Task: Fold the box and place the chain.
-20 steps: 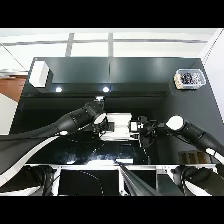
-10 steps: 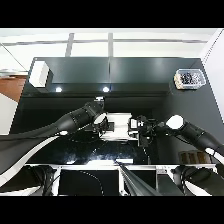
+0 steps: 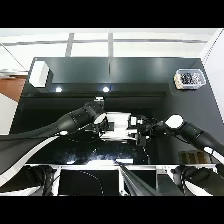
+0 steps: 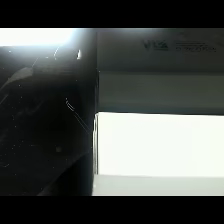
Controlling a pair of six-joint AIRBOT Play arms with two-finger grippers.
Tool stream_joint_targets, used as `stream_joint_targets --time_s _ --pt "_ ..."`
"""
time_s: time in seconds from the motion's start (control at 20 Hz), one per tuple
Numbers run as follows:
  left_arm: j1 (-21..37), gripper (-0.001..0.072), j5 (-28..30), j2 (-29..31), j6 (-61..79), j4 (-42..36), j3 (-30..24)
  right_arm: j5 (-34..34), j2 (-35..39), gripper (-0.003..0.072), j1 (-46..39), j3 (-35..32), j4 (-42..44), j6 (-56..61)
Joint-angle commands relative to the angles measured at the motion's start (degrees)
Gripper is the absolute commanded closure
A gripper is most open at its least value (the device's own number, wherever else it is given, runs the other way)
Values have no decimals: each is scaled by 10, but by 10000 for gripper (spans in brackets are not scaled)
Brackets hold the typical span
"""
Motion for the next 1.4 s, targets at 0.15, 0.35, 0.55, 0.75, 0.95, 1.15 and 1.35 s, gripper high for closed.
stream_joint_targets --time_s 0.15,0.35,0.55,0.75,0.95,1.15,1.35 --pt "0 674 0 0 0 0 0 -12 -9 211 1 -1 14 0" --pt "0 674 0 0 0 0 0 -13 -9 264 0 -1 14 0" --pt "0 674 0 0 0 0 0 -8 -1 633 -7 -1 13 26" --pt "0 674 -1 0 0 0 0 7 64 648 -58 0 -38 297" --pt "0 675 -1 0 0 0 0 119 154 648 -198 0 -69 517" --pt "0 675 0 0 0 0 0 164 164 649 -345 -3 -148 741" --pt "0 674 -1 0 0 0 0 205 120 649 -375 -11 -228 844"
